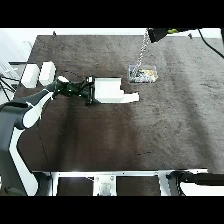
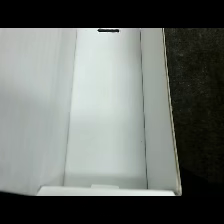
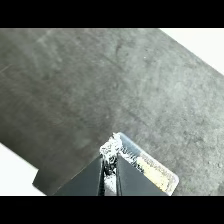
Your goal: Fold the box and place the chain.
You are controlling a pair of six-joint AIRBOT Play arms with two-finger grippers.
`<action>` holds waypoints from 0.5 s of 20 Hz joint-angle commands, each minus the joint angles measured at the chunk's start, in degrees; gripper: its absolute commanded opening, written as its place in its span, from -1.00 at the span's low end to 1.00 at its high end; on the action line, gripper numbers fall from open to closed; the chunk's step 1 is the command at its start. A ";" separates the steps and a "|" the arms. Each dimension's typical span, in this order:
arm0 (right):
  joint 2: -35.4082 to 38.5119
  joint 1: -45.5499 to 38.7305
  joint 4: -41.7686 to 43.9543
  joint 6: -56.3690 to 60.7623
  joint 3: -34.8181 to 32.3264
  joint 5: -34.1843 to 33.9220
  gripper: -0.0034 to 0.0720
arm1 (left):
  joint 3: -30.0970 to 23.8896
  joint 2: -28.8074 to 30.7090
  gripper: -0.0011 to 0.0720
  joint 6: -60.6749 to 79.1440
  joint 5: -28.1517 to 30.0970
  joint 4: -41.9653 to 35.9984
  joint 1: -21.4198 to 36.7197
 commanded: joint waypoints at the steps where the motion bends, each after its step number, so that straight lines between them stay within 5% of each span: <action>1: 2.08 1.86 -0.02 -0.22 0.00 5.66 -0.87 | -0.02 0.00 0.75 0.02 0.02 0.02 0.02; 5: 2.12 4.85 0.15 -0.22 -0.90 10.49 -0.87 | -0.02 0.00 0.75 0.02 0.00 0.00 0.02; 10: 2.05 8.31 0.13 -0.83 -5.64 7.39 -0.87 | -0.02 0.00 0.75 0.02 0.02 0.00 0.02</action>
